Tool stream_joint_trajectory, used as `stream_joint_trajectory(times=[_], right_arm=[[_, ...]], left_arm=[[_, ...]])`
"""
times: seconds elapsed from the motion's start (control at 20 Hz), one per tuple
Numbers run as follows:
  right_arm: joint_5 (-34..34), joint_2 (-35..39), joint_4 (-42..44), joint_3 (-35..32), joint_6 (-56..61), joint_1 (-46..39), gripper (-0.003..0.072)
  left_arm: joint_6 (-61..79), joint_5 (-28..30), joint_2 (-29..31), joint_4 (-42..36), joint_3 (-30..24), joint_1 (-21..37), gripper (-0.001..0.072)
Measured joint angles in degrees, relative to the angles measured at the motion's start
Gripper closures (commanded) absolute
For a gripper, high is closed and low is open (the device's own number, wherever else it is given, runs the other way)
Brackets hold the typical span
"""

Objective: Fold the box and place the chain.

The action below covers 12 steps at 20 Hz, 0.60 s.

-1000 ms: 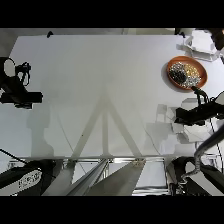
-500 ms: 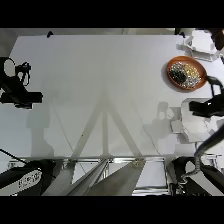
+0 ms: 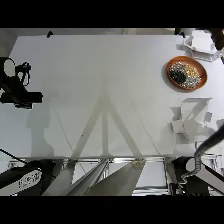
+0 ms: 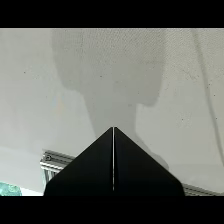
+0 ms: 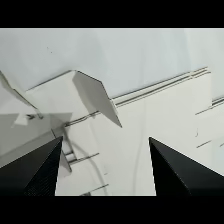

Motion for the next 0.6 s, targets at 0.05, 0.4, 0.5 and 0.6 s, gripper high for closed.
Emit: stream_joint_trajectory(times=[0.05, 0.4, 0.5, 0.6], right_arm=[[0.20, -1.81, 0.00, 0.13, -2.45, -1.11, 0.0096], [-0.90, -10.71, -0.31, 0.37, -16.72, -3.65, 0.0234], [-1.92, -12.48, -0.20, 0.37, -18.40, -3.78, 0.0249], [-2.99, -14.10, 0.46, 0.37, -19.30, -3.85, 0.0361]], left_arm=[[0.00, -0.02, 0.00, 0.00, 0.00, 0.00, 0.0698], [0.00, -0.02, 0.00, 0.00, 0.00, 0.00, 0.0698], [0.00, -0.02, 0.00, 0.00, 0.00, 0.00, 0.0698], [0.00, -0.02, 0.00, 0.00, 0.00, 0.00, 0.0698]])
